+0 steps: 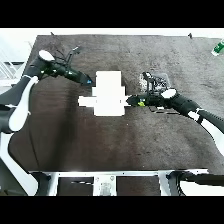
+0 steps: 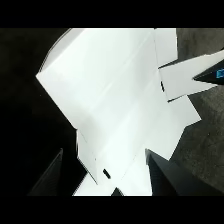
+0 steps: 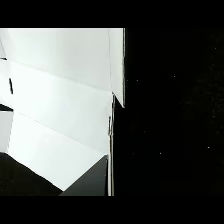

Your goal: Fold the box and place the chain.

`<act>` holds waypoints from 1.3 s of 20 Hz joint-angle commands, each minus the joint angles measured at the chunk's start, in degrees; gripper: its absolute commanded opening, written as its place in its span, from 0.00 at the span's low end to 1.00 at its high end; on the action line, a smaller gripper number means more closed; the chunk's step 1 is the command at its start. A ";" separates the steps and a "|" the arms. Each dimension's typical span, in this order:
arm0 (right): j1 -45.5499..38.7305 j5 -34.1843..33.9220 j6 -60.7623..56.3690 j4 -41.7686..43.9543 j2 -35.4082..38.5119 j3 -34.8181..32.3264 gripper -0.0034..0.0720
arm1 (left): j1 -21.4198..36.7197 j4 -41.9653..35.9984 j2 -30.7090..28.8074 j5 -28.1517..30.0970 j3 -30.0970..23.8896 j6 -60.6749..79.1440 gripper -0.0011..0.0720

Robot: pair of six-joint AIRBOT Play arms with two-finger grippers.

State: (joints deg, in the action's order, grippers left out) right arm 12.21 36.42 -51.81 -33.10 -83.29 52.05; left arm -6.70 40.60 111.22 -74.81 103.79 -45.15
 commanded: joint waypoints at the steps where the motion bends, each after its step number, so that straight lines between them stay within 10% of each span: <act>1: 0.07 0.07 0.00 0.02 -0.02 0.00 0.06 | -1.77 3.13 3.69 1.86 4.11 -3.98 0.81; 13: 0.04 0.55 0.04 0.02 -0.02 0.00 0.06 | -2.10 -5.07 8.76 0.46 4.11 -1.29 0.81; 26: 0.04 0.61 0.02 0.02 -0.02 0.00 0.06 | -2.08 -8.46 9.99 -3.30 4.11 1.44 0.49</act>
State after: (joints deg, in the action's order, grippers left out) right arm 12.21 36.99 -51.77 -33.10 -83.29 52.07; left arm -8.80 34.63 121.03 -78.41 107.83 -44.84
